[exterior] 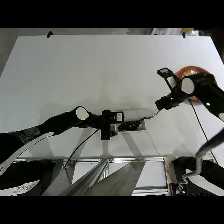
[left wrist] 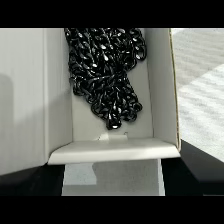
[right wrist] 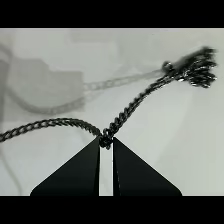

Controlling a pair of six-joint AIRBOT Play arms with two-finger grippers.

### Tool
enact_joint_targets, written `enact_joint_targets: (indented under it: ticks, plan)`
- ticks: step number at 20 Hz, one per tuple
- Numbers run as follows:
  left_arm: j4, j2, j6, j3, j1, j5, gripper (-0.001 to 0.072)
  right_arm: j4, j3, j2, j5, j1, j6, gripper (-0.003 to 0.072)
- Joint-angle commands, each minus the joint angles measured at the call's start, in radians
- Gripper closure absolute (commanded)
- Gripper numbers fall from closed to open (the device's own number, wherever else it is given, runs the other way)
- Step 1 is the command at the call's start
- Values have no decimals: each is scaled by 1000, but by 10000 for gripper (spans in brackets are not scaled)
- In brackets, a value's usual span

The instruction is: Fold the box and place the chain.

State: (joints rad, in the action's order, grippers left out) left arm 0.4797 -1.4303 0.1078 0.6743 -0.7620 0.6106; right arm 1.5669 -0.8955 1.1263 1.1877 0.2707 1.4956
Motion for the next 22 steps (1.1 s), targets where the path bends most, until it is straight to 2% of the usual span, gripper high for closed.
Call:
enact_joint_targets:
  ticks: [1, 5, 9, 11, 14, 21, 22]
  plan:
    - [0, 0, 0, 0, 0, 0, 498, -114, 0, -182, 46, 48, -12, 673]
    - [0, 0, 1, 0, 0, 0, 498, -273, 0, -363, 63, 114, -12, 673]
    - [0, 0, 0, 0, 0, 0, 498, -409, 0, -438, 70, 160, -33, 672]
    - [0, 0, 0, 0, 0, 0, 498, -439, 0, -438, 51, 189, -40, 672]
    - [0, 0, 0, 0, 0, 0, 498, -444, 26, -431, -59, 243, -47, 672]
    - [0, 0, 1, 0, 0, 0, 498, -438, 162, -353, -210, 291, -68, 665]
    - [0, 0, 1, 0, 0, 0, 498, -438, 175, -333, -212, 291, -69, 596]
